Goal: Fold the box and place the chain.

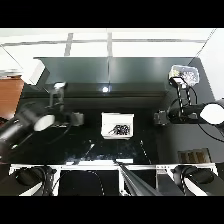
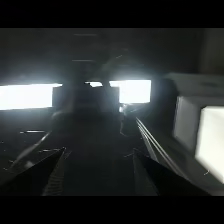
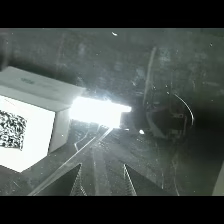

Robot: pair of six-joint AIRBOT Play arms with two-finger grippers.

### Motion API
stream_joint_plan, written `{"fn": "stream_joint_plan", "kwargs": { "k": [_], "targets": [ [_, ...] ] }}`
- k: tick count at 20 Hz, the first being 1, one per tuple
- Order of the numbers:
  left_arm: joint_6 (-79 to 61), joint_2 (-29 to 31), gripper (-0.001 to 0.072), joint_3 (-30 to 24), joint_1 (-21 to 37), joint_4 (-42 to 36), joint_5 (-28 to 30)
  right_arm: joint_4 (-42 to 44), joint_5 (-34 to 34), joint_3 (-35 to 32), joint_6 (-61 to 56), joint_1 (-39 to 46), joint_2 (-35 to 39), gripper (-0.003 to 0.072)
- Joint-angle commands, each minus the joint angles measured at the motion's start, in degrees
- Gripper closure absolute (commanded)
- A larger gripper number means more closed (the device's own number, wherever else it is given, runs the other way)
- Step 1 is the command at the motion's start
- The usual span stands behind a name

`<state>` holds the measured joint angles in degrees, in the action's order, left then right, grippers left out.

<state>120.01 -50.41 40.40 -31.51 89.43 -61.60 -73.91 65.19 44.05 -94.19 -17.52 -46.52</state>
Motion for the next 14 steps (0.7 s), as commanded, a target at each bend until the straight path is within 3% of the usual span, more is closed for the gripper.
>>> {"fn": "stream_joint_plan", "kwargs": {
  "k": [1, 3, 5, 9, 14],
  "targets": [
    [-52.6, 8.3, 0.0225, -14.5, 15.8, -39.5, 8.0, 1.0, -1.3, 0.0, -0.8, 0.0, 0.0, 0.0381],
    [-79.3, 7.6, 0.0205, -17.8, 17.8, -49.2, 6.1, 2.3, -1.5, 0.0, -1.0, 0.0, 0.0, 0.0381],
    [-95.0, 7.0, -0.0007, -19.1, 16.3, -49.7, 7.5, 2.4, -0.5, 0.0, -2.3, 0.0, 0.0, 0.0381],
    [-121.4, 3.8, -0.0001, -18.6, 11.6, -49.4, 12.6, 2.5, -0.1, 0.0, -3.6, 0.0, 0.0, 0.0381],
    [-133.1, -10.7, -0.0002, -13.7, 10.7, -52.9, 12.0, 2.5, -0.3, 0.0, -4.7, 0.0, 0.0, 0.0381]
  ]
}}
